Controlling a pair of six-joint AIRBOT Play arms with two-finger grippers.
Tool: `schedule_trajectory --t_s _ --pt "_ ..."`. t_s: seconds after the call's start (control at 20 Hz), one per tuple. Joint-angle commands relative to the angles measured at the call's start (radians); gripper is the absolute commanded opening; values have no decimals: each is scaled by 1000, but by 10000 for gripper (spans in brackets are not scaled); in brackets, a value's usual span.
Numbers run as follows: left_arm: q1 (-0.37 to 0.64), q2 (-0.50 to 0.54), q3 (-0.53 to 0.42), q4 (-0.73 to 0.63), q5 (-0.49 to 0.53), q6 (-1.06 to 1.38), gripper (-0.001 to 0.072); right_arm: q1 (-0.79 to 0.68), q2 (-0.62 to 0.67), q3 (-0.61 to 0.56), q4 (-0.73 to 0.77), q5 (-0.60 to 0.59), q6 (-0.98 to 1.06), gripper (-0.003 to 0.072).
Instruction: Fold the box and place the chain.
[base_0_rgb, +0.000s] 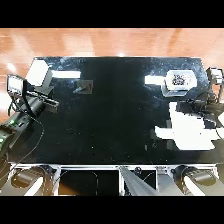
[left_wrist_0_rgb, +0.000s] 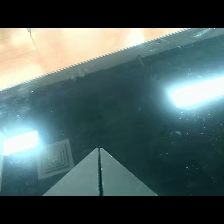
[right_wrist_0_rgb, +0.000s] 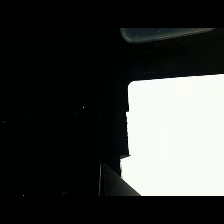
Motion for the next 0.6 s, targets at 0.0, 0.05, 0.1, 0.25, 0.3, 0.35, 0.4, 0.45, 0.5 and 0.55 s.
schedule_trajectory --t_s 0.0,0.05,0.1,0.25,0.3,0.35,0.4,0.45,0.5,0.55 --pt "0 0 0 0 0 0 19 0 0 0 0 0 0 35" --pt "0 0 0 0 0 0 19 0 0 0 0 0 0 36" --pt "0 0 0 0 0 0 19 0 0 0 0 0 0 35" --pt "0 0 0 0 0 0 19 0 0 0 0 0 0 35" --pt "0 0 0 0 0 0 19 0 0 0 0 0 0 36" --pt "0 0 0 0 0 0 19 0 0 0 0 0 0 35" --pt "0 0 0 0 0 0 19 0 0 0 0 0 0 35" --pt "0 0 0 0 -5 0 19 0 0 0 0 0 0 35" --pt "0 0 0 0 -13 0 19 0 0 0 0 0 0 35" --pt "0 0 0 0 -23 0 19 0 0 0 0 0 0 35"
